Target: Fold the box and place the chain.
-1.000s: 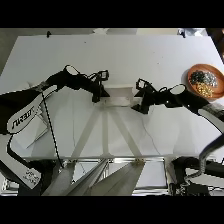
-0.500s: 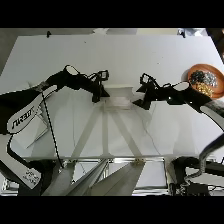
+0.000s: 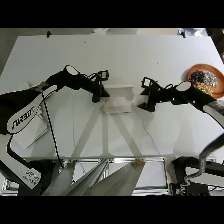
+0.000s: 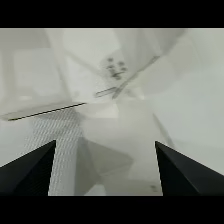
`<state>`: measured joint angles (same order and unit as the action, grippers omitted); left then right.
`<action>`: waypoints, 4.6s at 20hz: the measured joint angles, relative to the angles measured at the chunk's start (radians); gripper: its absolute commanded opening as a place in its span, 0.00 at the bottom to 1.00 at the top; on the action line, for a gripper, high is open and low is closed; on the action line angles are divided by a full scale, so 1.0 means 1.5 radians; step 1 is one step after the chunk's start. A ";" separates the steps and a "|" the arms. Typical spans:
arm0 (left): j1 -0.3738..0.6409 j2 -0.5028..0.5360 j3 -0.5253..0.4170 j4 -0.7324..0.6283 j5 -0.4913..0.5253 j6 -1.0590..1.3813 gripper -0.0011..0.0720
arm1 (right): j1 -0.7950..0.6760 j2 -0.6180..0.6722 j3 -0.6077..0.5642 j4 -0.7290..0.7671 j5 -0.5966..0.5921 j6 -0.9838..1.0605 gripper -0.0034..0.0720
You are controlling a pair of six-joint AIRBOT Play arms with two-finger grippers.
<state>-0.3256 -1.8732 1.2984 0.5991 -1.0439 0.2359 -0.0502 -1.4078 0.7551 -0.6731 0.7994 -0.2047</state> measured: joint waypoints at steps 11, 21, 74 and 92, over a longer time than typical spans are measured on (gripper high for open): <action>0.000 0.000 0.000 0.000 0.000 0.000 0.03 | 0.076 0.001 -0.044 0.124 -0.081 -0.070 0.96; 0.000 0.000 0.000 0.000 0.001 0.000 0.03 | 0.055 0.001 -0.031 0.149 -0.070 -0.049 0.96; 0.000 0.000 0.000 0.000 0.000 0.000 0.03 | 0.054 0.000 0.013 -0.075 0.006 0.081 0.96; 0.000 0.000 0.000 0.000 0.000 -0.001 0.03 | 0.084 0.000 -0.021 0.076 -0.150 0.093 0.96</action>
<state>-0.3252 -1.8732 1.2987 0.5991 -1.0439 0.2352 0.0757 -1.4078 0.7238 -0.5598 0.5751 -0.0658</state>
